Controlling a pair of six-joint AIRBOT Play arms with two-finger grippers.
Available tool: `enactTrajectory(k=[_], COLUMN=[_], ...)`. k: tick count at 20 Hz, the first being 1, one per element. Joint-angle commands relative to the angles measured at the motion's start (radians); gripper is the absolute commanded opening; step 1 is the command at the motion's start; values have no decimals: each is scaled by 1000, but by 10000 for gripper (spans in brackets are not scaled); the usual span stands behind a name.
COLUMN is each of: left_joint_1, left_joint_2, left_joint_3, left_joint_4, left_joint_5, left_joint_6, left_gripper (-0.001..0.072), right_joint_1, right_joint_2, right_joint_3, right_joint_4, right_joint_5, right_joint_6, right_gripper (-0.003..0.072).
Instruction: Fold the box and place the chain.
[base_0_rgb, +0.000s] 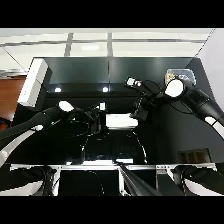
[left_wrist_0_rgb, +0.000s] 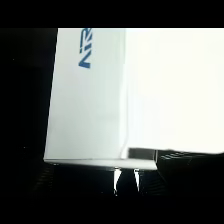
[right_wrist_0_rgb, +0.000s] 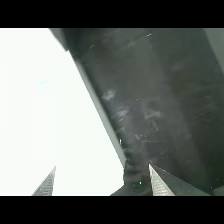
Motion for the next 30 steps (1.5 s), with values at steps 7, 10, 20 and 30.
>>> enactTrajectory(k=[7, 10, 20, 30], left_joint_1=[-1, -1, -1, -1], left_joint_2=[0, 0, 0, 0], left_joint_3=[1, 1, 1, 1], left_joint_4=[1, 1, 1, 0], left_joint_5=[-1, -1, -1, -1], left_joint_6=[0, 0, 0, 0], left_gripper=[412, 413, 412, 413], right_joint_1=[7, 7, 8, 7], right_joint_2=[16, 6, -35, -35], right_joint_3=[-10, -11, -14, -14], right_joint_4=[37, 38, 40, 58], right_joint_5=[97, 71, 40, 65], right_joint_6=[-104, -129, -161, -161], right_gripper=[714, 714, 588, 296])
